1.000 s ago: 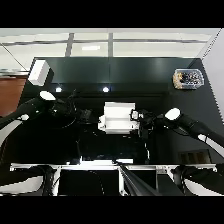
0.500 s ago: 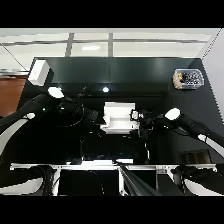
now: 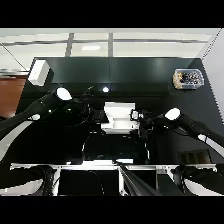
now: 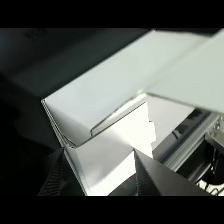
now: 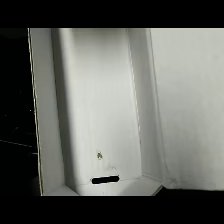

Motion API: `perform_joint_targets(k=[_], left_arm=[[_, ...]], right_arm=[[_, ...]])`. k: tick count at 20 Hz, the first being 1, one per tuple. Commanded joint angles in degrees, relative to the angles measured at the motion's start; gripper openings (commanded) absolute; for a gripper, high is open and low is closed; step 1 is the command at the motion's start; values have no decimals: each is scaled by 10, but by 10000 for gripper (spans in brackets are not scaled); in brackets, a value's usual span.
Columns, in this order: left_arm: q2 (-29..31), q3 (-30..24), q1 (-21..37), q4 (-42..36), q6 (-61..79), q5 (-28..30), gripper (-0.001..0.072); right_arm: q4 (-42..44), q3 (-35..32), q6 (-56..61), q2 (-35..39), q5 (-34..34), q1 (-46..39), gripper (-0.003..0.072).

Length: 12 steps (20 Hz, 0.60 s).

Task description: Fold the box and place the chain.

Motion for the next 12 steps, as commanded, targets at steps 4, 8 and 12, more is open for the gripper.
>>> perform_joint_targets(k=[4,8,12], left_arm=[[1,1,-30,15,-51,38,494],[2,18,-40,67,-90,37,492],[2,45,-73,160,-164,43,492]], right_arm=[[0,0,0,0,0,0,127],[0,0,0,0,0,0,127],[0,0,0,0,0,0,127]])
